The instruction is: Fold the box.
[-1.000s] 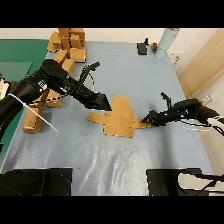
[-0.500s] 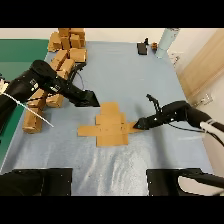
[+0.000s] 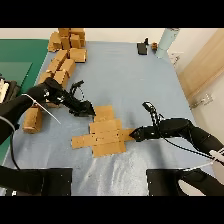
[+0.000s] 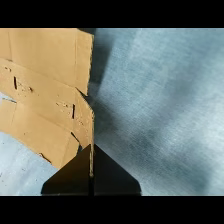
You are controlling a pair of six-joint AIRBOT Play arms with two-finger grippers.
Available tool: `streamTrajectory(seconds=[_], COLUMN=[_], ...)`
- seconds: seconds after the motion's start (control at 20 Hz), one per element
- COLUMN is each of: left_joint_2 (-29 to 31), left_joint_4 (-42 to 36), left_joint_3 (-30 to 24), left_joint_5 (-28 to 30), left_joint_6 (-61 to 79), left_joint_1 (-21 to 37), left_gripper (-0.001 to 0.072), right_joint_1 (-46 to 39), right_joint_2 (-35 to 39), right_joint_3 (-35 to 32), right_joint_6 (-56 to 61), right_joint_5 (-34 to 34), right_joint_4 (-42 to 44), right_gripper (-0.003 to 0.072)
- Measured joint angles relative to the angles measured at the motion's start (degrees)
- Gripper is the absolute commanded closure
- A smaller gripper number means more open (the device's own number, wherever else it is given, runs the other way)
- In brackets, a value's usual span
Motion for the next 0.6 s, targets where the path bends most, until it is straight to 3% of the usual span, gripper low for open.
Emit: streamTrajectory(seconds=[0.2, 0.35, 0.4, 0.45, 0.6], left_joint_2=[-5.14, -8.81, -9.64, -10.29, -11.32], left_joint_4=[-7.13, -9.92, -10.51, -10.86, -11.47], left_joint_3=[0.83, 3.78, 4.79, 5.73, 7.34], left_joint_5=[0.96, -2.93, -5.14, -7.48, -12.94], left_joint_6=[4.92, 7.82, 8.72, 9.66, 11.65], left_joint_1=[-0.28, -1.03, -1.27, -1.44, -1.62], left_gripper=[0.0188, 0.0194, 0.0381, 0.0485, 0.0484], right_joint_1=[0.72, 0.92, 0.94, 0.94, 0.96], right_joint_2=[0.85, 1.03, 1.05, 1.09, 1.09], right_joint_3=[-0.5, -0.61, -0.66, -0.66, -0.66], right_joint_6=[0.44, 0.66, 0.66, 0.66, 0.68], right_joint_5=[0.79, 1.05, 1.09, 1.11, 1.33], right_joint_4=[-0.31, -0.44, -0.57, -0.63, -1.07], right_gripper=[0.0684, 0.0684, 0.0684, 0.0684, 0.0684])
